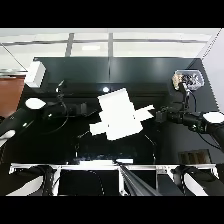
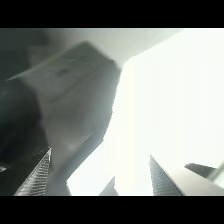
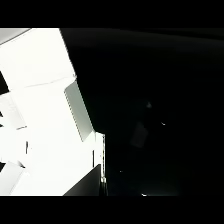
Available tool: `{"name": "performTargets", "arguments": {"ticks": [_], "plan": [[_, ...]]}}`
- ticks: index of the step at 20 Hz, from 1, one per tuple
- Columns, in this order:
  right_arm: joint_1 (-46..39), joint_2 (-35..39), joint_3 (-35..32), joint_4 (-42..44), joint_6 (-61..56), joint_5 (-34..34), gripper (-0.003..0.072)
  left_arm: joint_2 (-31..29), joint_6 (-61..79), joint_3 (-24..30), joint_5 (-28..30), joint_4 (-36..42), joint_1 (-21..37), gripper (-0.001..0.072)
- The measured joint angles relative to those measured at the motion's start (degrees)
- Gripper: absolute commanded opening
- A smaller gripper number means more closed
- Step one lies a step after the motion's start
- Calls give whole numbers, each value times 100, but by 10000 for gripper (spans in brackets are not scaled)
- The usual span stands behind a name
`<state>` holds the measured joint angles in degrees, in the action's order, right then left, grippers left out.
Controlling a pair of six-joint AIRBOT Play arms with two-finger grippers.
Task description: Fold the box and place the chain.
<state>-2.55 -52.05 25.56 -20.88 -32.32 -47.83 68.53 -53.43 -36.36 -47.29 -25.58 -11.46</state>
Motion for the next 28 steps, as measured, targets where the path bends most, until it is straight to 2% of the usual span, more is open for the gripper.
{"name": "performTargets", "arguments": {"ticks": [5,9,12,15,16,18,20,21,23,24,26,27,28], "plan": [[0,4,-24,-44,-2,4,15,1333,444,-929,-332,450,-393,706],[0,4,-26,-55,-2,-42,15,2218,1045,-1681,-1362,597,-511,686],[0,4,-26,-76,0,-197,15,2632,1405,-2166,-2100,468,-549,494],[0,4,-28,-138,0,-310,15,2822,1587,-2524,-2710,-13,-599,483],[0,7,-28,-157,0,-323,15,2855,1622,-2590,-2859,-175,-619,443],[0,7,-28,-181,0,-341,15,2894,1663,-2677,-3034,-444,-684,406],[0,4,-28,-195,-2,-339,15,2916,1687,-2719,-3051,-608,-785,406],[0,4,-28,-199,0,-339,15,2920,1698,-2736,-2983,-651,-848,355],[0,4,-28,-203,-2,-334,15,2931,1705,-2752,-2837,-750,-966,106],[0,7,-28,-203,0,-337,15,2935,1707,-2756,-2785,-782,-1010,25],[0,7,-28,-205,-2,-334,17,2935,1725,-2767,-2695,-887,-1084,24],[0,7,-28,-210,-2,-330,129,2931,1725,-2774,-2688,-927,-1104,24],[0,4,-28,-205,-2,-328,487,2920,1725,-2780,-2688,-975,-1119,24]]}}
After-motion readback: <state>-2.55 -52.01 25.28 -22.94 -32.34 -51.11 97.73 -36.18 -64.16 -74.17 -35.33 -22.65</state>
